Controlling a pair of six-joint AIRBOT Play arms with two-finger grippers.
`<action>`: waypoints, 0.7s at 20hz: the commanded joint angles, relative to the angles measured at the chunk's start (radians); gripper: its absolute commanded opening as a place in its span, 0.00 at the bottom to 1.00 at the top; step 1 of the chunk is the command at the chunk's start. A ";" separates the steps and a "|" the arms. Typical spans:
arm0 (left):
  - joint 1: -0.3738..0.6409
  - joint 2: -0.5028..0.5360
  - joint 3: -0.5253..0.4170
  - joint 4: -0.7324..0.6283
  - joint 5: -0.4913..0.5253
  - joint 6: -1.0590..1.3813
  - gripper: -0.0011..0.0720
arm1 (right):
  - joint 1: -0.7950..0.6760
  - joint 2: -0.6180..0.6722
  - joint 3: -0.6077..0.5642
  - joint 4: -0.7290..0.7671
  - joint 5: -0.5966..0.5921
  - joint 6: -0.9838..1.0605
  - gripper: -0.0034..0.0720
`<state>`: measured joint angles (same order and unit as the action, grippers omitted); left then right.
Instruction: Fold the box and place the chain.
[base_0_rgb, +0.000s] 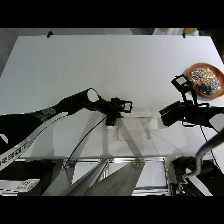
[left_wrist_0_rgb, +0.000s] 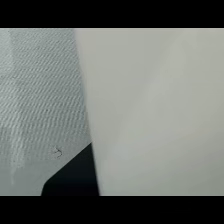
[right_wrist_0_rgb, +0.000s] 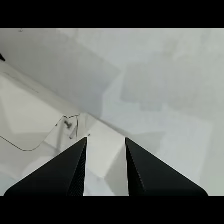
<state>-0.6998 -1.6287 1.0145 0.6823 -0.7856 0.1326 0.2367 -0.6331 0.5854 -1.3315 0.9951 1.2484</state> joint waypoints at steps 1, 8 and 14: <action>0.000 -0.012 0.001 -0.020 0.005 0.003 0.02 | 0.001 0.000 0.000 0.000 0.000 0.000 0.42; 0.000 -0.021 0.001 -0.019 0.005 0.003 0.02 | 0.001 0.000 0.000 0.000 0.000 0.000 0.42; 0.000 -0.021 0.001 -0.018 0.004 0.002 0.03 | 0.001 0.000 0.000 0.000 0.000 0.000 0.42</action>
<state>-0.6994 -1.6489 1.0153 0.6617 -0.7811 0.1349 0.2367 -0.6331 0.5854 -1.3319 0.9951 1.2480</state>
